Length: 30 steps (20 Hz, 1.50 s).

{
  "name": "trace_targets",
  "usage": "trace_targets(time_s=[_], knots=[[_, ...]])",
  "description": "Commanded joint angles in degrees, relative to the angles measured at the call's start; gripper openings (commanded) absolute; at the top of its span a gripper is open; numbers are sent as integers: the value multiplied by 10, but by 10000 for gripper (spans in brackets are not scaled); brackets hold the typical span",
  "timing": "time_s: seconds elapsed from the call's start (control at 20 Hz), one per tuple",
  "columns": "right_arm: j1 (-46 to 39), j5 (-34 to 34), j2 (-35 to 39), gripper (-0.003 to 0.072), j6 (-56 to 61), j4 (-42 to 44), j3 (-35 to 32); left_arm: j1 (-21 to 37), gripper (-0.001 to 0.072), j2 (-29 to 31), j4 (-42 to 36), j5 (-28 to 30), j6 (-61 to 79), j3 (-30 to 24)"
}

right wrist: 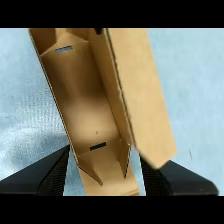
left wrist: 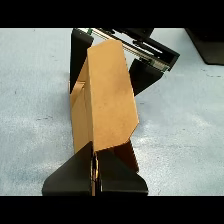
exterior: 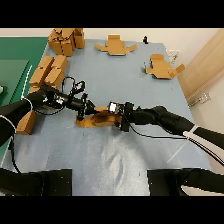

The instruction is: Fold the box.

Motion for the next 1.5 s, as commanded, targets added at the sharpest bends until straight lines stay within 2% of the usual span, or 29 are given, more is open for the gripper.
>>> trace_targets(time_s=[0.0,0.1,0.35,0.7,1.2,1.25,1.3,1.35,1.45], knots=[[-33,-90,-23,649,-179,125,35,0,21,0,3,0,0,0],[-49,-124,-35,649,-208,149,47,0,21,0,3,1,0,0],[-59,-148,-65,649,-208,148,54,0,21,0,3,3,0,0],[-58,-109,-87,649,-208,178,57,0,21,0,3,5,0,0],[-57,-110,-95,648,-208,195,57,0,21,0,3,6,0,0],[-58,-109,-95,613,-208,195,57,0,21,0,3,6,0,0],[-58,-110,-95,534,-208,194,57,0,21,0,3,6,0,0],[-58,-109,-95,508,-208,194,57,0,21,0,3,5,0,0],[-58,-110,-95,507,-208,193,57,0,21,0,3,5,0,0]])
